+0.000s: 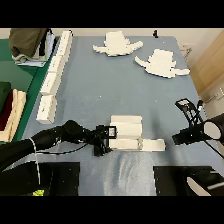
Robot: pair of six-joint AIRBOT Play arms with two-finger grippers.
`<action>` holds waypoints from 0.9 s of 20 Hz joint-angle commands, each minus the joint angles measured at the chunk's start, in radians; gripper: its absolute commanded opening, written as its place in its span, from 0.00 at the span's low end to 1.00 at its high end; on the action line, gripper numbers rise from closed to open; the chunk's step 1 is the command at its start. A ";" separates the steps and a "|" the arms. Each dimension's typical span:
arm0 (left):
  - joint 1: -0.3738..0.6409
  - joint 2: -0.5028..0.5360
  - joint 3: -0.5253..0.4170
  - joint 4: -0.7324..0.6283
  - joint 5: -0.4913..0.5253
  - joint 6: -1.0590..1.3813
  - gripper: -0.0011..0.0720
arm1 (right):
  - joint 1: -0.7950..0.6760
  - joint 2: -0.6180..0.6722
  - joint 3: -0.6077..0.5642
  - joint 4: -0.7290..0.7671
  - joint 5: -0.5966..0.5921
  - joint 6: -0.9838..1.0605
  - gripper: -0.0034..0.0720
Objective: Fold the box.
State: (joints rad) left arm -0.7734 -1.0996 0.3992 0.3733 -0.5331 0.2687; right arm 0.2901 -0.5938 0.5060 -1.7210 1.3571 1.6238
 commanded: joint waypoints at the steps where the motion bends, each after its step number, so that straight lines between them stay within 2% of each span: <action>1: 0.000 0.000 0.001 0.001 0.000 0.000 0.75 | -0.171 -0.108 -0.075 0.240 -0.093 0.072 0.05; 4: 0.000 0.000 0.001 0.001 0.000 0.000 0.75 | -0.193 -0.233 -0.104 0.419 -0.150 -0.043 0.05; 6: 0.000 0.000 0.001 0.001 0.000 0.000 0.75 | -0.193 -0.264 -0.103 0.547 -0.156 -0.113 0.05; 10: 0.000 0.000 0.001 0.001 0.000 0.000 0.75 | -0.193 -0.222 -0.102 0.717 -0.121 -0.170 0.05; 13: 0.000 0.000 0.001 0.001 0.000 0.000 0.75 | -0.192 -0.138 -0.103 0.787 -0.021 -0.166 0.05; 16: 0.000 0.000 0.001 0.001 0.000 0.000 0.75 | -0.192 -0.080 -0.109 0.805 -0.013 -0.167 0.05; 17: 0.000 0.000 0.001 0.001 0.000 0.000 0.75 | -0.192 -0.079 -0.114 0.806 -0.020 -0.167 0.17; 18: 0.000 0.000 0.001 0.001 0.000 0.000 0.75 | -0.188 -0.080 -0.118 0.809 -0.035 -0.170 0.37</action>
State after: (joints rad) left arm -0.7734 -1.0996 0.3992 0.3740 -0.5339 0.2691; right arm 0.0986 -0.6991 0.3962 -0.9546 1.3209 1.4628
